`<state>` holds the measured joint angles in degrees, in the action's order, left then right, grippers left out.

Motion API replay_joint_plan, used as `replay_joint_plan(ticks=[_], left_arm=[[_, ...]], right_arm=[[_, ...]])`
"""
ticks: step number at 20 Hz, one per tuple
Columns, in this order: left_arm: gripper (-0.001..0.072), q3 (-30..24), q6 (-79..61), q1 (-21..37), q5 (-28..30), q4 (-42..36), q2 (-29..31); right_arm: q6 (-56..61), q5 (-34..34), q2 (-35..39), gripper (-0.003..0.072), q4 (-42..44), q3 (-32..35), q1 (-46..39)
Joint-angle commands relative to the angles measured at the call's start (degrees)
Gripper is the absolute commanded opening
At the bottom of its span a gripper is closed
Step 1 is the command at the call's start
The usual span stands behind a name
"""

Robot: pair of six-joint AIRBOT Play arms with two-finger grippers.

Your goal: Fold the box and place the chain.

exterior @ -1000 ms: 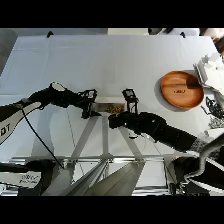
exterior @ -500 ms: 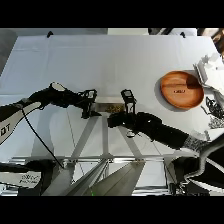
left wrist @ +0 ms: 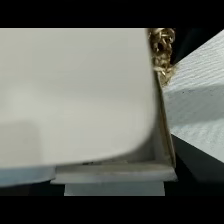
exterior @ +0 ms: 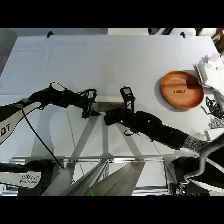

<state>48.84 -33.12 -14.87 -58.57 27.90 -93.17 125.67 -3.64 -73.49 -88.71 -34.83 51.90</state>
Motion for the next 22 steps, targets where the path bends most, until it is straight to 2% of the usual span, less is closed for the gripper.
replay_joint_plan(ticks=[1,5,6,7,8,18,20,22], left_arm=[[0.0276,-0.02,0.09,0.00,0.04,0.00,0.02],[0.0276,-0.02,0.09,0.00,0.04,0.00,0.02],[0.0276,-0.02,0.09,0.00,0.04,0.00,0.02],[0.0276,-0.02,0.09,0.00,0.04,0.00,0.02],[0.0276,-0.02,0.09,0.00,0.04,0.00,0.02],[0.0276,-0.02,0.09,0.00,0.04,0.00,0.02],[0.0276,-0.02,0.09,0.00,0.04,0.00,0.02],[0.0276,-0.02,0.09,0.00,0.04,0.00,0.02]], right_arm=[[-0.13,-1.99,0.66,0.0010,0.04,0.00,0.07],[-0.17,-1.99,1.14,0.0013,0.00,0.00,0.04],[-0.17,-1.99,1.14,0.0080,0.00,0.00,0.04],[-0.35,-2.01,1.14,0.0191,0.00,0.00,0.04],[-1.44,-2.01,1.14,0.0232,0.02,0.00,0.00],[-7.61,-1.03,2.19,0.0236,0.02,-0.02,0.00],[-11.39,5.90,4.81,0.0235,-0.02,-1.79,-0.09],[-20.00,18.12,6.84,0.0236,0.02,-6.86,-1.88]])
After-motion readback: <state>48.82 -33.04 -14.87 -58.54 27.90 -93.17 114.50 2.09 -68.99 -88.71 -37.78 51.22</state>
